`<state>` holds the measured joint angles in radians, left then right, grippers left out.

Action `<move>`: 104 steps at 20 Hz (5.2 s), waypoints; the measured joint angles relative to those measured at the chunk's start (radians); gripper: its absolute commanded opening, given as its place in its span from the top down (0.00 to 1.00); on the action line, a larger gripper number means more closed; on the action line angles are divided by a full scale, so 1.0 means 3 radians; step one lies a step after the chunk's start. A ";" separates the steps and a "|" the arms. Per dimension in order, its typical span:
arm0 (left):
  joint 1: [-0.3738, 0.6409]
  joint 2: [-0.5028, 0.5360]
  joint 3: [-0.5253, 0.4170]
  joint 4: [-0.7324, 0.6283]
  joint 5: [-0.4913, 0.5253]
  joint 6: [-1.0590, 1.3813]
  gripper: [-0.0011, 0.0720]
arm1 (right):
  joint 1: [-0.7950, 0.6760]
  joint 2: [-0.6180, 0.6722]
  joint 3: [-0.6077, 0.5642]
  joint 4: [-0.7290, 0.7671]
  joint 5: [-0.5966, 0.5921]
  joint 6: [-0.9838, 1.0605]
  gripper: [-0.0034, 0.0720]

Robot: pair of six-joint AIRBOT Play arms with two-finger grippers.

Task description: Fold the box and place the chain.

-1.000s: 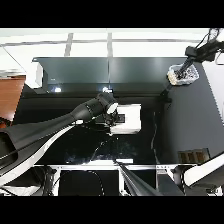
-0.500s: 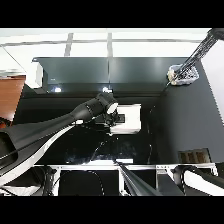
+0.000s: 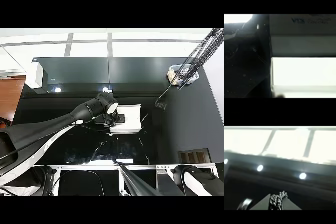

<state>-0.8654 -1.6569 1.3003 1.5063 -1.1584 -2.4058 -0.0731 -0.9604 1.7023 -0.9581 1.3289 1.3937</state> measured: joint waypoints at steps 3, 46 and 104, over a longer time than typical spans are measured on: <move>0.0000 0.0000 0.0001 0.0000 0.0001 0.0001 0.95 | 0.0315 0.0116 -0.0282 -0.0036 0.0137 -0.0100 0.93; 0.0000 0.0000 0.0000 0.0001 -0.0006 0.0001 0.95 | 0.1048 0.0200 -0.3271 0.1358 -0.1088 -0.0557 0.46; 0.0000 0.0000 0.0000 -0.0001 0.0004 0.0000 0.95 | 0.0699 0.0684 -0.3703 0.1353 -0.1348 -0.2932 0.93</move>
<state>-0.8654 -1.6569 1.3003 1.5059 -1.1572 -2.4058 0.1368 -0.7551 0.5915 -0.5522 0.9245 0.5140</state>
